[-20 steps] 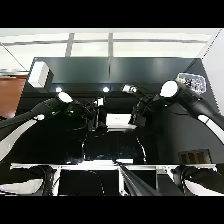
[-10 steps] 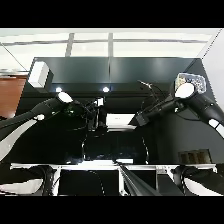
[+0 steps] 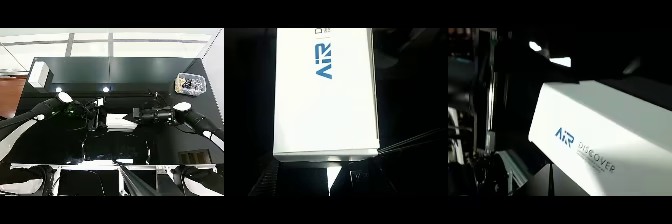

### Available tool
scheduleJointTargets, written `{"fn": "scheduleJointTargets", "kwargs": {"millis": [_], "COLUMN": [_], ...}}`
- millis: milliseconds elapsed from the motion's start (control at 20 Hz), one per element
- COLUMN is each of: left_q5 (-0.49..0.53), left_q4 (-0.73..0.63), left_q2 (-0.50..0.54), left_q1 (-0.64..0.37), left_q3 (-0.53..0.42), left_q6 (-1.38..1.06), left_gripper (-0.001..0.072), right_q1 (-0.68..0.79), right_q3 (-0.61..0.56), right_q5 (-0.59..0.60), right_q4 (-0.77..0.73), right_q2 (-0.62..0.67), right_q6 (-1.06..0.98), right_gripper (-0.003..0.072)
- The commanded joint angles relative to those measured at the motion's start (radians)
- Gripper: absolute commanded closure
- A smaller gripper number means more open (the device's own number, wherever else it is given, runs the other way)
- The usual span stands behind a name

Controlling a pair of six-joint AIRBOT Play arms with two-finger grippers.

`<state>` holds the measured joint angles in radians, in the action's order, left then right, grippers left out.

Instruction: Fold the box and place the chain.

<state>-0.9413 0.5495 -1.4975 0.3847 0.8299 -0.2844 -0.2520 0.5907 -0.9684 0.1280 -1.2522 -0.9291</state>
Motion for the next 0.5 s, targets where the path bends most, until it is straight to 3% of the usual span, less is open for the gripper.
{"fn": "scheduleJointTargets", "kwargs": {"millis": [0, 450], "left_q5": [0.0, 0.0], "left_q4": [0.0, 0.0], "left_q2": [0.0, 0.0], "left_q1": [0.0, 0.0], "left_q3": [0.001, 0.001], "left_q6": [0.0, 0.0], "left_gripper": [0.0383, 0.0381], "right_q1": [0.0, -0.002], "right_q3": [-0.014, -0.014], "right_q5": [0.037, 0.069], "right_q4": [0.043, 0.097], "right_q2": [-0.023, -0.077], "right_q6": [-0.061, -0.053], "right_gripper": [0.0675, 0.0675]}}
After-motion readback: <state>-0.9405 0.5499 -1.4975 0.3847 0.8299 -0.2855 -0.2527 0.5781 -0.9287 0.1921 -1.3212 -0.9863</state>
